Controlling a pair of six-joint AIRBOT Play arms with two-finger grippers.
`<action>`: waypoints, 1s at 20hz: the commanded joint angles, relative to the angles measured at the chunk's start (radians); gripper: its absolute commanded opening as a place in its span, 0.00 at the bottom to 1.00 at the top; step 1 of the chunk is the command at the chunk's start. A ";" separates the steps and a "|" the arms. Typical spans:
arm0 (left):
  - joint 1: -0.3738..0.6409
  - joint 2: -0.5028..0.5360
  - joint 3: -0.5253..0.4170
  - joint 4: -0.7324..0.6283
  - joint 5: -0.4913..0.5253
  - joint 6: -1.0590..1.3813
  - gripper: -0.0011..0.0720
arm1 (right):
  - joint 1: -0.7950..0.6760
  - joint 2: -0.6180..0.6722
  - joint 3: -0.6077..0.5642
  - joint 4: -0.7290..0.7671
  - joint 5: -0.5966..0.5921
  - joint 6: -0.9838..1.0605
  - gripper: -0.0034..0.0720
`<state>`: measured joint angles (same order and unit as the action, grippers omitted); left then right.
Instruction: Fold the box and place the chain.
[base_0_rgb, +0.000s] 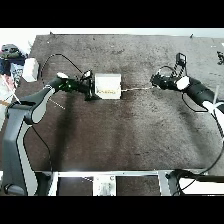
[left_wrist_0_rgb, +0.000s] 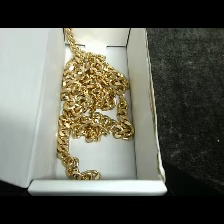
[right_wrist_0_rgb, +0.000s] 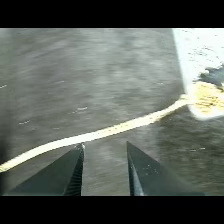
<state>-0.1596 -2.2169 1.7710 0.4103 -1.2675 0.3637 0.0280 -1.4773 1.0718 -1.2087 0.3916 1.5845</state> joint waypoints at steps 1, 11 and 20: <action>0.000 0.000 0.000 0.000 0.000 0.000 0.55 | -0.060 -0.122 -0.006 0.045 -0.097 0.017 0.44; 0.000 0.000 0.000 0.000 0.000 0.001 0.55 | -0.051 -0.333 0.183 0.140 -0.134 0.017 0.29; 0.000 0.000 0.000 0.000 0.001 0.001 0.55 | 0.064 -0.130 0.184 0.132 0.054 -0.056 0.06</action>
